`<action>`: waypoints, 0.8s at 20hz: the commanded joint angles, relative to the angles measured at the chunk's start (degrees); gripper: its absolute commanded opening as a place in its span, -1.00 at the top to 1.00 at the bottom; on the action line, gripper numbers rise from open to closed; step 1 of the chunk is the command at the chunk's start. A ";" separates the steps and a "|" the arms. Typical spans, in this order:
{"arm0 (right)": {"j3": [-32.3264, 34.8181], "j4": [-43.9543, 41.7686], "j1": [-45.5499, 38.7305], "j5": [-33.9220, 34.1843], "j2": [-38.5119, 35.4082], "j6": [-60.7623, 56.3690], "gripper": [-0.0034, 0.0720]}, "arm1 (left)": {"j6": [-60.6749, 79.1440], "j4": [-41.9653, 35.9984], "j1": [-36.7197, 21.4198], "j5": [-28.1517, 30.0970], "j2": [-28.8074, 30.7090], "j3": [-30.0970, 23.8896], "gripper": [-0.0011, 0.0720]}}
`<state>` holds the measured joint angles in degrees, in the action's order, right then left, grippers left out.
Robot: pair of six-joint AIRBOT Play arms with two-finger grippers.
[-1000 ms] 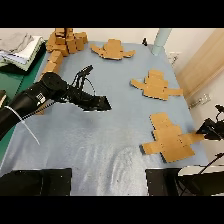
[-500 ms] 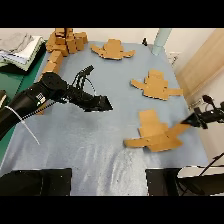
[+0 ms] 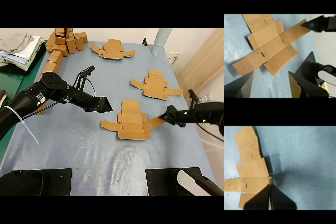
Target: Fold the box.
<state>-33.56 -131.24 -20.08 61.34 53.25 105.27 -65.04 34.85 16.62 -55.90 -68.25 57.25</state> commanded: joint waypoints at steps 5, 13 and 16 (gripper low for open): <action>3.69 6.99 2.99 1.64 1.68 -1.51 0.25 | 1.14 0.04 -1.20 -3.08 0.02 0.04 -0.82; -12.52 5.81 3.06 15.80 24.74 7.39 0.25 | 0.94 -0.63 -1.29 -4.37 0.02 0.04 -0.82; -13.88 2.05 4.20 20.92 28.30 10.82 0.29 | 0.90 -0.61 -1.29 -6.25 0.02 0.04 -0.81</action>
